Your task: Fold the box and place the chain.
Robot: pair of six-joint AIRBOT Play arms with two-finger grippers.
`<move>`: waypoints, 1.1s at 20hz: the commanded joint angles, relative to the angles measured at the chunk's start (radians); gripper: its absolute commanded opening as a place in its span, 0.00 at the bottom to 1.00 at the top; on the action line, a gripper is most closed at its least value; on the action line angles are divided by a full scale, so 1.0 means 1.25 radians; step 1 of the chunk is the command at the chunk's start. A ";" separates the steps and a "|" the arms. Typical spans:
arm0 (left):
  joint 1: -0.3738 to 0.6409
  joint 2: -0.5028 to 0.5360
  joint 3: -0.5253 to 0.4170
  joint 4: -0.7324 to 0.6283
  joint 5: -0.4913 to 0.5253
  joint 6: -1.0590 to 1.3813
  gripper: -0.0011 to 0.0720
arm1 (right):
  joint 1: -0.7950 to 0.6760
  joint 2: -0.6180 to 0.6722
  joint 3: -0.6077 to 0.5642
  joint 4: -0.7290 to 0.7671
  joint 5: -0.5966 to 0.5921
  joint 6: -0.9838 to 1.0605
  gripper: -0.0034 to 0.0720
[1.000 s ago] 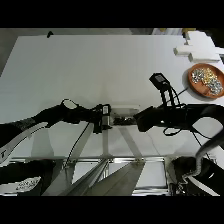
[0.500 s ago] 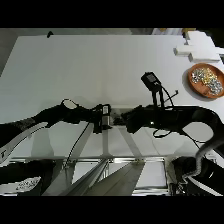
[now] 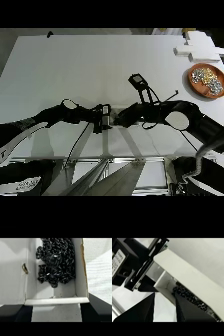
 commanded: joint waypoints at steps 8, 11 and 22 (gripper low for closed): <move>0.000 0.000 0.000 0.000 0.000 0.000 0.20 | -0.270 -0.039 0.095 -0.186 0.077 -0.007 0.07; 0.000 0.000 0.000 0.000 0.000 0.000 0.20 | -0.323 -0.102 0.087 -0.232 0.145 0.007 0.07; 0.000 0.000 0.000 0.000 0.000 0.000 0.20 | -0.336 -0.195 0.004 -0.311 0.149 0.108 0.45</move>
